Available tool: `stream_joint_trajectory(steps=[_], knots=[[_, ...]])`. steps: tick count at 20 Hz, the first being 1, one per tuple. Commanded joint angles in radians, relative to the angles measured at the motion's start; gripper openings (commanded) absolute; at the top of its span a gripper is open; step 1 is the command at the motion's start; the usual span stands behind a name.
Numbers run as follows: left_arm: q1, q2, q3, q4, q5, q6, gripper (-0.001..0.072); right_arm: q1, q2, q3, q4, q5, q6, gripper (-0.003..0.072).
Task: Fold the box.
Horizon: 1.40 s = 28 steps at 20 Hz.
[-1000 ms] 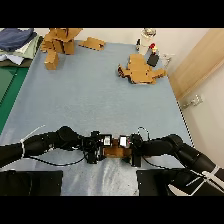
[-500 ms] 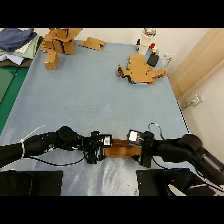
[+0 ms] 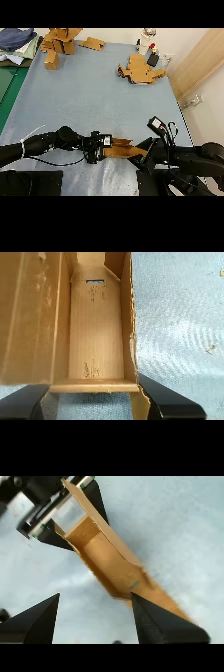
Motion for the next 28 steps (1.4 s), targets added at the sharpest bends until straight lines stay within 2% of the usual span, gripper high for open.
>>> stream_joint_trajectory(steps=[1,3,7,11,17,20,24,28], knots=[[0.002,-0.001,0.001,0.000,0.001,0.000,0.0523,0.000,0.018,0.002,0.047,-0.006,0.337,0.0705],[0.002,0.000,0.001,0.000,0.000,0.000,0.0523,0.000,0.018,0.002,0.047,-0.006,0.425,0.0705],[0.002,0.033,0.001,0.008,0.002,-0.045,0.0523,0.000,0.018,0.002,0.047,-0.004,0.461,0.0705],[0.002,0.087,-0.012,0.042,0.071,-0.118,0.0522,0.000,0.017,0.002,0.037,-0.003,0.460,0.0705],[0.002,0.129,-0.071,0.125,-0.019,-0.187,0.0523,0.000,0.014,0.002,0.027,-0.002,0.460,0.0705],[0.008,0.181,-0.100,0.228,-0.006,-0.315,0.0522,0.000,0.014,0.002,0.023,-0.002,0.460,0.0705],[0.027,0.220,-0.141,0.236,0.018,-0.322,0.0522,0.000,0.014,0.002,0.003,-0.002,0.460,0.0705],[0.027,0.218,-0.148,0.235,0.027,-0.312,0.0522,0.000,0.014,0.002,-0.001,-0.002,0.460,0.0705]])
